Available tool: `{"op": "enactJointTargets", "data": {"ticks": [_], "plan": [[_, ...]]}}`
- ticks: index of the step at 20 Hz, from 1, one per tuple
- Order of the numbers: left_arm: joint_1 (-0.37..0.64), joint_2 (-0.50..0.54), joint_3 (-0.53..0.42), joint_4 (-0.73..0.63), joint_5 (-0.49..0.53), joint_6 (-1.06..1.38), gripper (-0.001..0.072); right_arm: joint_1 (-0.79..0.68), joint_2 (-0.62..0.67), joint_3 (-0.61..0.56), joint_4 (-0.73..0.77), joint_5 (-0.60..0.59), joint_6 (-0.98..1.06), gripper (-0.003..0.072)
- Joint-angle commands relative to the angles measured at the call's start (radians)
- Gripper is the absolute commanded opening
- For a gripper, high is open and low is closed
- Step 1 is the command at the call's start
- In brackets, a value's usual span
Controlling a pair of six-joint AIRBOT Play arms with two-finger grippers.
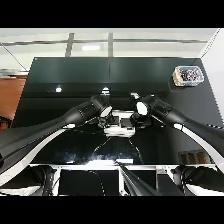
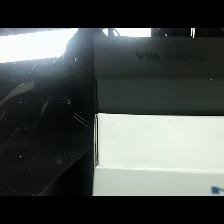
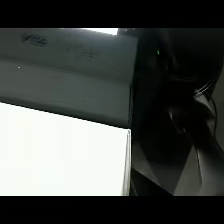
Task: Fold the box and place the chain.
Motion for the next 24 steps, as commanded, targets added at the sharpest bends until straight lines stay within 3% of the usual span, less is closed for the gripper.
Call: {"op": "enactJointTargets", "data": {"ticks": [1,2,3,7,8,9,10,14,18,21,22,24], "plan": [[0.000,0.000,0.001,-0.002,0.003,-0.004,0.0029,-0.001,0.000,0.001,0.004,0.003,0.007,0.0114],[0.000,0.000,0.001,-0.002,0.003,-0.004,0.0029,-0.001,0.000,0.001,0.004,0.000,0.007,0.0114],[0.000,0.000,0.001,-0.002,0.003,-0.004,0.0029,-0.001,0.000,0.001,0.004,0.001,0.007,0.0047],[0.000,0.000,0.001,-0.002,0.003,-0.004,0.0029,-0.002,0.017,0.002,0.002,-0.004,0.006,0.0066],[0.000,0.000,0.001,-0.001,0.003,-0.004,0.0029,-0.002,0.029,0.005,0.002,-0.003,0.006,0.0165],[0.000,0.000,0.001,-0.002,0.005,-0.004,0.0029,-0.003,0.048,0.010,0.002,0.002,0.005,0.0340],[0.000,0.000,0.001,-0.002,0.005,-0.004,0.0029,-0.003,0.073,0.010,0.002,0.005,-0.003,0.0389],[0.000,0.000,0.001,-0.001,0.006,-0.004,0.0029,-0.004,0.233,0.010,-0.025,0.048,-0.053,0.0388],[0.000,0.000,0.001,-0.001,0.006,-0.004,0.0029,-0.033,0.425,0.010,-0.283,0.177,-0.054,0.0386],[0.000,0.000,0.001,-0.001,0.006,-0.004,0.0029,-0.121,0.497,0.002,-0.675,0.235,-0.066,0.0385],[0.000,0.000,0.001,-0.001,0.006,-0.004,0.0029,-0.170,0.497,-0.008,-0.768,0.215,-0.066,0.0385],[0.001,0.000,0.001,-0.001,0.006,-0.004,0.0029,-0.318,0.496,-0.059,-0.813,0.054,-0.067,0.0385]]}}
